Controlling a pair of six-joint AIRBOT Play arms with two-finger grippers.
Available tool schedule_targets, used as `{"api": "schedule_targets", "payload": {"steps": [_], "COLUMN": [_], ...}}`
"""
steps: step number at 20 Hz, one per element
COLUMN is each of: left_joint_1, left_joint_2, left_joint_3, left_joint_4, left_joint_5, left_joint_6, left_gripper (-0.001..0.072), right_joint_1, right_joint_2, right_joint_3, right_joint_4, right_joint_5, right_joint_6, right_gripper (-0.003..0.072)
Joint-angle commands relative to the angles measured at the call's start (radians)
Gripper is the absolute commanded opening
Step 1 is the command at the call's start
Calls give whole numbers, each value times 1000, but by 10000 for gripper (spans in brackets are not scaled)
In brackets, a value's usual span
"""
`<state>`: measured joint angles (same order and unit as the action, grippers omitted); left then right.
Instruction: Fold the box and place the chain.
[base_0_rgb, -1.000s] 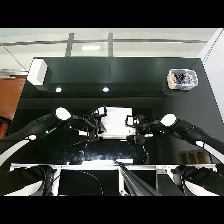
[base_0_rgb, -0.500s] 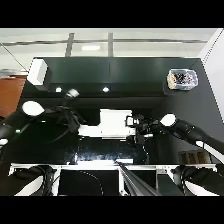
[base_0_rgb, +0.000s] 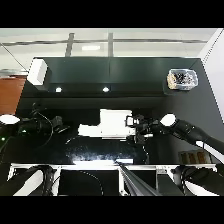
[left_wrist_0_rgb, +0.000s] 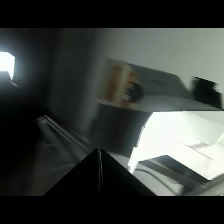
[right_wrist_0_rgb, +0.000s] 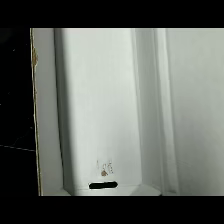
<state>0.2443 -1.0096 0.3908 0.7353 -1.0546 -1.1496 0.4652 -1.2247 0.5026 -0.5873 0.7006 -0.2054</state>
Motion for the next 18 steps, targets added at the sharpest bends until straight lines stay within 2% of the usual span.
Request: {"api": "schedule_targets", "payload": {"steps": [1, 3, 6, 7, 10, 14, 15, 17, 18], "left_joint_1": [-58, -113, -196, -219, -284, -307, -301, -301, -304], "left_joint_2": [-70, -145, -244, -267, -332, -332, -329, -328, -328], "left_joint_3": [-48, -47, -47, -46, -33, 18, 35, 67, 80], "left_joint_4": [-74, -115, -310, -338, -353, -351, -351, -351, -351], "left_joint_5": [18, 52, 45, 47, 33, -39, -60, -100, -112], "left_joint_6": [-23, 11, 241, 269, 331, 360, 359, 359, 354], "left_gripper": [33, 33, 33, 33, 32, 35, 117, 582, 648], "right_joint_1": [0, 0, 0, 0, 0, 0, 0, 0, 0], "right_joint_2": [0, 0, 0, 0, 0, 0, 0, 0, 0], "right_joint_3": [0, 0, 0, 0, 0, 0, 0, 0, 0], "right_joint_4": [0, 0, 0, 0, 0, 0, 0, 0, 0], "right_joint_5": [0, 0, 0, 0, 0, 0, 0, 0, 0], "right_joint_6": [0, 0, 0, 0, 0, 0, 0, 0, 0], "right_gripper": [473, 473, 473, 473, 473, 473, 473, 473, 473]}}
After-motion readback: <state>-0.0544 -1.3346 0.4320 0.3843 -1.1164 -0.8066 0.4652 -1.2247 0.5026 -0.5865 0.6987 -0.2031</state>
